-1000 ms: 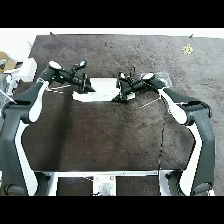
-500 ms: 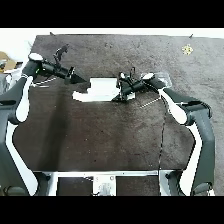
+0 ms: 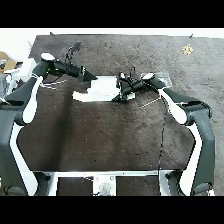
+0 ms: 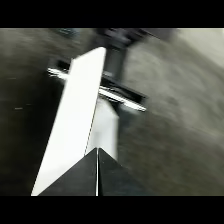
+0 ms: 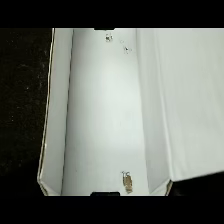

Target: Fold the box and place the chain.

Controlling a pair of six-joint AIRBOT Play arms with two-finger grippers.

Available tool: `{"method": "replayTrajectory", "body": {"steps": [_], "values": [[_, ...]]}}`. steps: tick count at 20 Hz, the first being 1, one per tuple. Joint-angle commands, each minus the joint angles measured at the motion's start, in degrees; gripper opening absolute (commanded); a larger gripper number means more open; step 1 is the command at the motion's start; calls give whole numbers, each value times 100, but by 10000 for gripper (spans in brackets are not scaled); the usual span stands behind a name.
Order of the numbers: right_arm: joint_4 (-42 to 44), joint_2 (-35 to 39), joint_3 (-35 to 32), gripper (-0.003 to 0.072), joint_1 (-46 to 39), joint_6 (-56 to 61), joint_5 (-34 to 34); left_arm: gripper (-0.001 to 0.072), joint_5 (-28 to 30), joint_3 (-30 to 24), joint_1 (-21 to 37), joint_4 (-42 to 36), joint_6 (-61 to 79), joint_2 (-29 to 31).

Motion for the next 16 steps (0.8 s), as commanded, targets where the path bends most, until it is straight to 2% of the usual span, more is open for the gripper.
{"method": "replayTrajectory", "body": {"steps": [1,3,8,12,16], "values": [[4,0,2,304,2,0,0,12,857,-2,-52,562,-533,2],[2,0,2,304,2,0,2,12,1104,-24,-52,813,-695,-22],[4,0,2,304,2,0,2,12,1609,-577,-55,813,-723,-22],[2,0,2,304,2,0,0,12,1681,-914,-55,811,-706,-22],[4,0,2,304,2,0,2,12,1679,-953,-55,813,-702,-22]]}}
